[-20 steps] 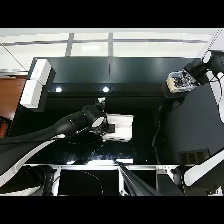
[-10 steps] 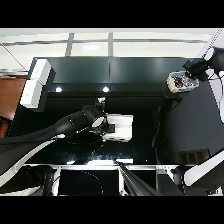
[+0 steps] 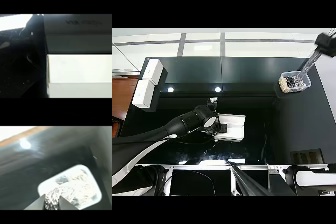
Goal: Fold the box and place the chain.
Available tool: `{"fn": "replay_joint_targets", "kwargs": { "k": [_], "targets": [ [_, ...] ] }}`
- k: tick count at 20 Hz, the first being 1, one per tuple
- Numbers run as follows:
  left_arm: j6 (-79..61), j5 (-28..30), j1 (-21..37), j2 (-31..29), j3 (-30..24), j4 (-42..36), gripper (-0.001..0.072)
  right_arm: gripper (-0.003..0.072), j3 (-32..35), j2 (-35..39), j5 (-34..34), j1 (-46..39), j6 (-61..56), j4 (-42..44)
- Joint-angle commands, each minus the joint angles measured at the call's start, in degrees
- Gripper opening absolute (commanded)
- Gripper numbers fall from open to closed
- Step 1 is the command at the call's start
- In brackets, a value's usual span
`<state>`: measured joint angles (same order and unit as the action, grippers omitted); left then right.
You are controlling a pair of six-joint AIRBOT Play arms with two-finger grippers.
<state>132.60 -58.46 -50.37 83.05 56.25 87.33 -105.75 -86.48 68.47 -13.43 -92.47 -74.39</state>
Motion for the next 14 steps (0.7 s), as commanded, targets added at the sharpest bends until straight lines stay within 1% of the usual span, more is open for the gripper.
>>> {"fn": "replay_joint_targets", "kwargs": {
  "k": [1, 3, 6, 10, 12, 14],
  "targets": [
    [0.0, -0.3, 0.0, 0.0, 0.0, 0.1, 0.003, 0.0037, -0.1, 11.3, 2.4, 0.0, 8.9, 12.3],
    [0.0, 0.1, 0.0, 0.0, 0.0, 0.2, 0.003, 0.0037, -0.1, 16.7, 4.2, 0.3, 9.7, 17.1],
    [0.0, -0.1, 0.0, 0.0, 0.0, 0.2, 0.0031, 0.0037, -0.1, 23.5, 5.7, 3.4, 9.9, 20.0],
    [-0.2, -1.0, 0.0, 0.0, 0.0, 0.2, 0.0032, 0.0037, 0.5, 29.2, 10.8, 14.5, 9.8, 19.3],
    [-0.2, -1.6, 0.0, 0.0, 0.0, 0.3, 0.0032, 0.0037, 0.6, 30.6, 16.0, 20.1, 9.8, 18.5],
    [-0.2, -1.9, 0.0, 0.0, 0.0, 0.2, 0.0032, 0.0037, 1.3, 31.7, 19.5, 24.9, 9.1, 17.0]
  ]
}}
